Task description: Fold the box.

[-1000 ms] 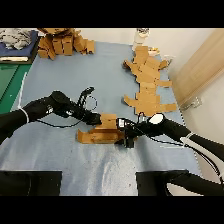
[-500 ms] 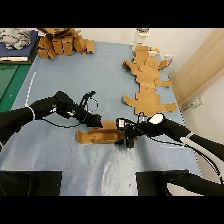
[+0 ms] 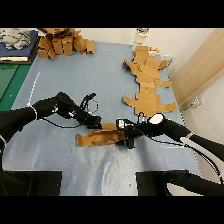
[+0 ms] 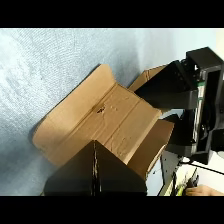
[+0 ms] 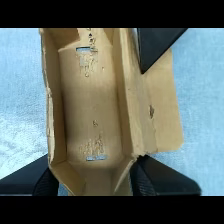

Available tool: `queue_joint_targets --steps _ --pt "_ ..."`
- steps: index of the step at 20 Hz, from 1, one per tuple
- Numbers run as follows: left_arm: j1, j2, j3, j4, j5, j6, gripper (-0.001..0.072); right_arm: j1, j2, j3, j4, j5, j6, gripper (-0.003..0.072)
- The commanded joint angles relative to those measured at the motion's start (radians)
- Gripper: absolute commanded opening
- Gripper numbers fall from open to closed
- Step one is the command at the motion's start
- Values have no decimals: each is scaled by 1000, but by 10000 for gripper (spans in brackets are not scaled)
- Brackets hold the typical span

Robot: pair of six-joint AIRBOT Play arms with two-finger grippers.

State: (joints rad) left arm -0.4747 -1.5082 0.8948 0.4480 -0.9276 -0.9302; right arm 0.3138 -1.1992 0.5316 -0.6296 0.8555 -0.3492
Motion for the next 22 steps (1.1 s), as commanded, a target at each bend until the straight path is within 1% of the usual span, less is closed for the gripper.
queue_joint_targets --steps 1,3,5,7,9,11,14,16,17,18,19,20,22 --pt "2 0 12 -2 14 78 13 0 0 0 -3 -1 0 607" --pt "5 10 46 -6 7 201 13 0 0 0 -3 -1 0 607" --pt "2 58 66 17 -5 400 9 0 0 0 -3 0 0 606" --pt "-12 135 65 126 56 436 8 0 0 0 -3 -1 0 607" --pt "-45 226 43 295 139 431 8 0 0 0 -3 -1 0 607" --pt "-93 323 -14 433 222 414 8 0 0 0 -3 -1 0 607" --pt "-199 479 -167 556 319 414 10 0 0 0 -3 -1 0 606" --pt "-265 550 -265 621 325 414 15 0 0 0 -3 -1 0 607" --pt "-283 563 -302 627 325 414 17 0 0 0 -3 -1 0 607" --pt "-294 563 -329 627 321 414 270 0 0 0 -3 -1 0 606" --pt "-299 558 -343 626 318 414 624 -1 0 0 -3 -1 0 606" --pt "-299 553 -345 614 312 414 674 0 0 0 -3 -1 0 607" --pt "-299 554 -345 607 312 414 674 0 0 0 -3 -1 0 606"
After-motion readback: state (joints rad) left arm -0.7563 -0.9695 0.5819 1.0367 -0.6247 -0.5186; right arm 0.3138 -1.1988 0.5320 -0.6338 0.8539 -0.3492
